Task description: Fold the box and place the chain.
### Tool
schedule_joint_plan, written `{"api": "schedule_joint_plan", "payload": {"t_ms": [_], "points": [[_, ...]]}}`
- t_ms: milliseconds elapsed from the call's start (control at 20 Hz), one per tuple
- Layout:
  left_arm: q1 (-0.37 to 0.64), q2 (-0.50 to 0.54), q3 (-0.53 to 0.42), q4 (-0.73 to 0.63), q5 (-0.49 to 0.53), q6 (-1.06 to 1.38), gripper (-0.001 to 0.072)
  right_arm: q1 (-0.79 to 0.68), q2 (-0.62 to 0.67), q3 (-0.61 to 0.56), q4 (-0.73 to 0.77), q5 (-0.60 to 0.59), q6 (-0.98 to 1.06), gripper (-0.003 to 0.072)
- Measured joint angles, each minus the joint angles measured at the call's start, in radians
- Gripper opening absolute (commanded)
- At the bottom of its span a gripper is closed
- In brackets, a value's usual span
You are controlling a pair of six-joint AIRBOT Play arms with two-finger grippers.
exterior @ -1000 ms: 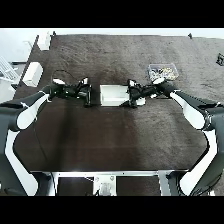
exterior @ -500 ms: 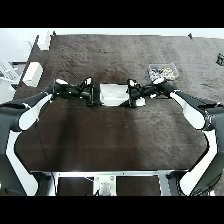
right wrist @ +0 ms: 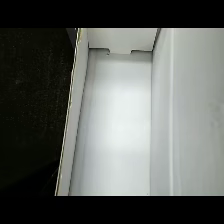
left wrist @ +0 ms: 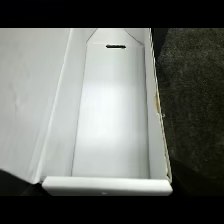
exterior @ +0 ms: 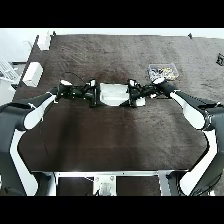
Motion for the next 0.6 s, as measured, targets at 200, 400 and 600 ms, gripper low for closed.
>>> {"api": "schedule_joint_plan", "payload": {"t_ms": [200,400,600], "points": [[-0.008,-0.01,0.006,0.002,0.006,0.003,0.0718,0.0,0.0,0.0,0.0,0.002,0.0,0.0553],[-0.012,-0.012,0.014,0.005,0.007,0.003,0.0716,0.0,0.0,0.0,0.0,0.002,0.0,0.0553],[-0.015,-0.013,0.016,0.01,0.014,0.002,0.0696,0.0,0.0,0.0,0.0,0.002,0.0,0.0553]]}}
